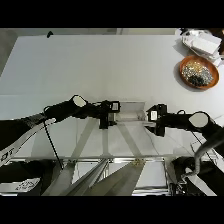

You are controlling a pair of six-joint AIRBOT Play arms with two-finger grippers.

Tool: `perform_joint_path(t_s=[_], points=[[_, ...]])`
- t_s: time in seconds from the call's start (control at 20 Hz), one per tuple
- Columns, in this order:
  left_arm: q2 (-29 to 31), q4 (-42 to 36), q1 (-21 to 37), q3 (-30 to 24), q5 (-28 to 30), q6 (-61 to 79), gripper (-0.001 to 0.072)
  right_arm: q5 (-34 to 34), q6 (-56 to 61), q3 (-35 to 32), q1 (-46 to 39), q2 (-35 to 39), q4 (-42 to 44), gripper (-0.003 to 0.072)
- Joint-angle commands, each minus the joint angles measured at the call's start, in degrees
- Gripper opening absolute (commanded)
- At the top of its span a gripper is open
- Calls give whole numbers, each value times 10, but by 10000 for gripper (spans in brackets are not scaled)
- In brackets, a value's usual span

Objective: Fold the box and place the chain.

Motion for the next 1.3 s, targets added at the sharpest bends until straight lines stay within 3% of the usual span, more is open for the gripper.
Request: perform_joint_path(t_s=[0.0,0.1,0.15,0.2,0.45,0.65,0.75,1.05,1.25], points=[[0,0,0,0,-1,0,136,53,127,1,0,102,-89,612],[0,0,0,0,0,0,136,50,104,1,0,144,51,321],[0,0,0,0,0,0,136,42,53,1,0,148,130,52],[0,0,0,0,0,0,136,30,13,0,0,141,186,9],[0,0,0,0,0,0,136,-75,-8,1,0,2,394,6],[0,0,0,0,0,0,136,-210,-24,1,0,-139,443,8],[0,0,0,0,-1,0,136,-222,-19,1,0,-171,439,10],[0,0,0,0,0,0,136,-174,-14,2,0,-150,439,10],[1,0,0,0,0,0,136,-166,6,8,0,-44,383,8]])
